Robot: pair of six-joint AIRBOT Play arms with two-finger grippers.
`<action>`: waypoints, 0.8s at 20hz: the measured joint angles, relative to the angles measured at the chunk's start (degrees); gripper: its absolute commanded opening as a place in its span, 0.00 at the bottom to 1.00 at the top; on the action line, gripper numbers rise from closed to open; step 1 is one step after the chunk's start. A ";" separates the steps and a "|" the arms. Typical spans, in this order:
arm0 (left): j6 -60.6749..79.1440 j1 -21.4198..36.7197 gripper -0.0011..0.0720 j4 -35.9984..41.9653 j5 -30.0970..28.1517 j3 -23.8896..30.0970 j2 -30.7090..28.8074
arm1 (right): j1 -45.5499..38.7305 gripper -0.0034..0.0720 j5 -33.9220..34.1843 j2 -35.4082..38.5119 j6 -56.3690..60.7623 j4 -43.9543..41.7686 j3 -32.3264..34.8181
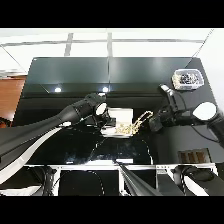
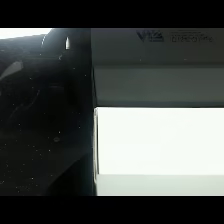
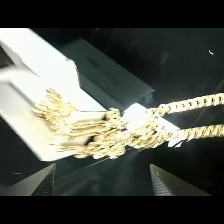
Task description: Fold the box and place the chain.
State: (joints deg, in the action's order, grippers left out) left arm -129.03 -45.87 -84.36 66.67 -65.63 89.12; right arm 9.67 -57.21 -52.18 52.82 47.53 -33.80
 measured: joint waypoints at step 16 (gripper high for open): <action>0.00 0.00 0.06 0.02 -0.07 0.00 0.00 | 6.10 0.98 14.88 -9.79 -69.29 -11.37 8.22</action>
State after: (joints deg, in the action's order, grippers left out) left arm -129.03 -45.87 -84.33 66.61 -65.63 89.12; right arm 15.77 -42.33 -61.98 -16.47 36.16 -25.58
